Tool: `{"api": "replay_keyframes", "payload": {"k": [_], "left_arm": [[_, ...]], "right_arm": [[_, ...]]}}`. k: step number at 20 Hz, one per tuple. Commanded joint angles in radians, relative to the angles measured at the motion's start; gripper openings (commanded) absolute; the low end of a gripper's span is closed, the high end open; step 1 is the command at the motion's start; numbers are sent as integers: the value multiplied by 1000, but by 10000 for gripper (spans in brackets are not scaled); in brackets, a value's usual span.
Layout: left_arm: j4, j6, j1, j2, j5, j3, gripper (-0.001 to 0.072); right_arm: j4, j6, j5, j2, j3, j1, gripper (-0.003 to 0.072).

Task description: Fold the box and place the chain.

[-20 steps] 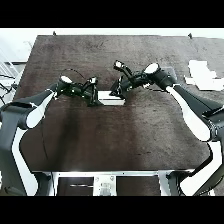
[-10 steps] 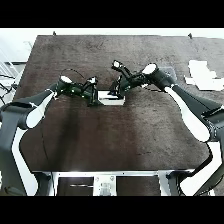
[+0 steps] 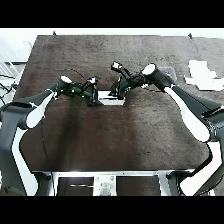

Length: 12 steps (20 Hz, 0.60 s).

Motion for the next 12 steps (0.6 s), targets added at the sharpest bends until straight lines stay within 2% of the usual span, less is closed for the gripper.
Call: {"api": "replay_keyframes", "payload": {"k": [1, 9, 10, 11, 12], "left_arm": [[0, 0, 0, 0, 0, 0, 418], [0, 0, 0, 0, 0, 0, 418], [0, 0, 0, 0, 0, 0, 418], [0, 0, 0, 0, 0, 0, 418], [0, 0, 0, 0, 0, 0, 418]], "right_arm": [[-6, 3, 1, 0, -20, 5, 293], [27, -2, 1, 0, -84, 18, 311], [35, -2, 2, 0, -82, 13, 395], [53, -3, 2, 2, -82, 9, 449], [63, -14, 6, 4, -82, 3, 449]]}}
